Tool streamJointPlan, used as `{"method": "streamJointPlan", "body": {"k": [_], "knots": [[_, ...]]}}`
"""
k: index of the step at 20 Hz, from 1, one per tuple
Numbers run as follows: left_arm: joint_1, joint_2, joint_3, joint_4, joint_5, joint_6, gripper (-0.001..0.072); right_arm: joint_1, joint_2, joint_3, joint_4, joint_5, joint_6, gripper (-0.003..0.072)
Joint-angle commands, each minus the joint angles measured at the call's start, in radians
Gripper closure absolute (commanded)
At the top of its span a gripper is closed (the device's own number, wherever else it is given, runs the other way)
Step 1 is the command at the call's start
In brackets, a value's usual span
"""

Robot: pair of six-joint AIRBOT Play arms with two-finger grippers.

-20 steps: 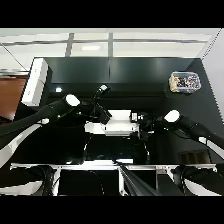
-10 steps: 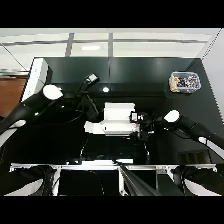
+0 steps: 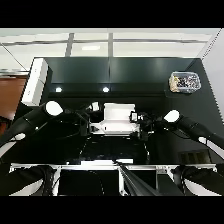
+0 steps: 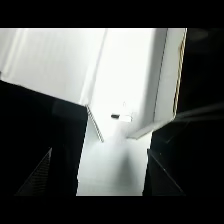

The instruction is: Fold the box and place the chain.

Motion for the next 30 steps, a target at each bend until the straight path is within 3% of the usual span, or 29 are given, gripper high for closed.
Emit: {"method": "streamJointPlan", "body": {"k": [1,3,6,7,9,15,21,22,23,24,25,27,29,30], "knots": [[-0.045,-0.040,-0.016,0.029,0.045,0.082,0.0011,0.000,-0.001,0.000,0.000,0.000,0.000,0.0529],[-0.066,-0.066,-0.016,-0.060,0.052,0.078,0.0051,0.000,-0.001,0.000,0.000,0.000,0.000,0.0529],[-0.074,-0.069,-0.015,-0.173,0.085,0.079,0.0296,0.000,-0.001,0.000,0.000,0.000,0.000,0.0529],[-0.074,-0.069,-0.015,-0.186,0.079,0.080,0.0411,0.000,-0.001,0.000,0.000,0.000,0.000,0.0529],[-0.074,-0.069,-0.015,-0.207,0.042,0.079,0.0476,0.000,-0.001,0.000,0.000,0.000,0.000,0.0530],[-0.075,-0.109,-0.016,-0.318,0.014,0.089,0.0492,0.000,-0.001,0.000,0.000,0.000,0.000,0.0530],[-0.088,-0.155,-0.013,-0.336,0.034,0.138,0.0659,0.000,-0.001,0.000,0.000,0.000,0.000,0.0530],[-0.089,-0.155,-0.013,-0.335,0.032,0.138,0.0659,0.000,-0.001,0.000,0.000,0.000,0.000,0.0529],[-0.089,-0.155,-0.013,-0.336,0.031,0.139,0.0600,0.000,-0.001,0.000,0.000,0.000,0.000,0.0530],[-0.089,-0.155,-0.013,-0.338,0.035,0.139,0.0375,0.000,-0.001,0.000,0.000,0.000,0.000,0.0529],[-0.088,-0.155,-0.013,-0.338,0.035,0.138,0.0292,0.000,-0.001,0.000,0.000,0.000,0.000,0.0529],[-0.089,-0.155,-0.011,-0.334,0.028,0.140,0.0607,0.000,-0.001,-0.001,0.000,0.000,0.000,0.0529],[-0.088,-0.155,-0.011,-0.333,0.031,0.138,0.0353,0.000,-0.001,0.000,0.000,0.000,0.000,0.0529],[-0.087,-0.151,-0.010,-0.322,0.027,0.138,0.0465,0.000,-0.001,0.000,0.000,0.000,0.000,0.0529]]}}
